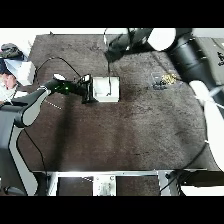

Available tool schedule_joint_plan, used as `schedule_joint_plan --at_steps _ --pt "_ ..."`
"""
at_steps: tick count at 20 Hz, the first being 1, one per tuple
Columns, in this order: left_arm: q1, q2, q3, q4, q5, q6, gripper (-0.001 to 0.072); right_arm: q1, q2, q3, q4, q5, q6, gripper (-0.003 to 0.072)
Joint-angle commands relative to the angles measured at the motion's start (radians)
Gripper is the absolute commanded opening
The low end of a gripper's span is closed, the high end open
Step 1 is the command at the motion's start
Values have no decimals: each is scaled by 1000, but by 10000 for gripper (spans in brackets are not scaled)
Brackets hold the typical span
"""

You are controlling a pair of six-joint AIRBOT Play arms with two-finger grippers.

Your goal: Fold the box and place the chain.

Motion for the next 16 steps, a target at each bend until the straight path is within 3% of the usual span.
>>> schedule_joint_plan --at_steps 1,2,3,4,7,10,13,16 --pt "0 1 1 0 0 0 324 -29 -91 -76 30 32 13 25" --pt "0 1 1 0 0 0 323 -42 -98 -101 35 18 13 236" --pt "0 1 1 0 0 0 323 -56 -98 -118 30 20 13 378" --pt "0 1 1 0 0 0 323 -76 -93 -118 25 50 14 235" --pt "0 1 1 0 0 0 323 -179 -50 -121 24 142 41 225" --pt "0 1 1 0 0 0 324 -298 21 -225 34 127 94 225" --pt "0 1 1 0 0 0 323 -408 58 -453 35 -7 193 226" --pt "0 1 1 0 0 0 323 -489 48 -663 77 -255 285 227"
